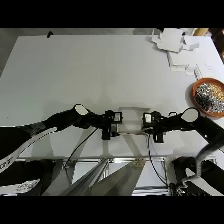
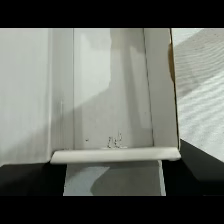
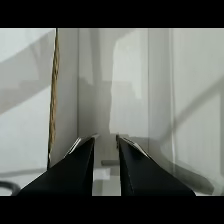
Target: Fold the box and place the chain.
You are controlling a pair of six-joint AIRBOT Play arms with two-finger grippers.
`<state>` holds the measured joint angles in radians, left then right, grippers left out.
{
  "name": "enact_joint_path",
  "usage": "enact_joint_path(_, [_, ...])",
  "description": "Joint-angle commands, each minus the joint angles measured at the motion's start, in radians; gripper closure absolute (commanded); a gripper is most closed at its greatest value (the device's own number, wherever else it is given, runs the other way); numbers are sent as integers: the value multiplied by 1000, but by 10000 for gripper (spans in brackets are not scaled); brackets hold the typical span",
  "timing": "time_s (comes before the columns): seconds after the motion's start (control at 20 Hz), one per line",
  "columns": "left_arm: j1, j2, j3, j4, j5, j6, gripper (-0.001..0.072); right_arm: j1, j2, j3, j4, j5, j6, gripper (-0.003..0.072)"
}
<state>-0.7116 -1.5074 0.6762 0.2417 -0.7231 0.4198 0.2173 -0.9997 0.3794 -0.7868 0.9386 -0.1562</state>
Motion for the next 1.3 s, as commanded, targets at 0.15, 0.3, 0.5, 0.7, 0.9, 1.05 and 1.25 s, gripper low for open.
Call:
enact_joint_path(0.15, [0, 1, 0, -2, 1, -1, 493, 1, -6, -24, 33, 6, 4, 346])
enact_joint_path(0.3, [0, 0, 0, -1, 1, -1, 493, 1, 88, -24, -87, 19, 204, 354])
enact_joint_path(0.5, [0, 1, 0, -2, 1, -1, 493, -82, 298, -24, -210, 87, 518, 663])
enact_joint_path(0.7, [0, 0, 0, -2, 1, -1, 493, -274, 386, 31, -203, 125, 855, 663])
enact_joint_path(0.9, [0, 1, 0, -2, 1, -1, 493, -402, 348, 34, -247, 126, 1089, 663])
enact_joint_path(1.05, [0, 1, 0, -2, 1, -1, 493, -446, 261, 34, -322, 185, 1171, 663])
enact_joint_path(1.25, [0, 1, 0, -1, 1, -1, 493, -455, 132, 34, -338, 232, 1181, 663])
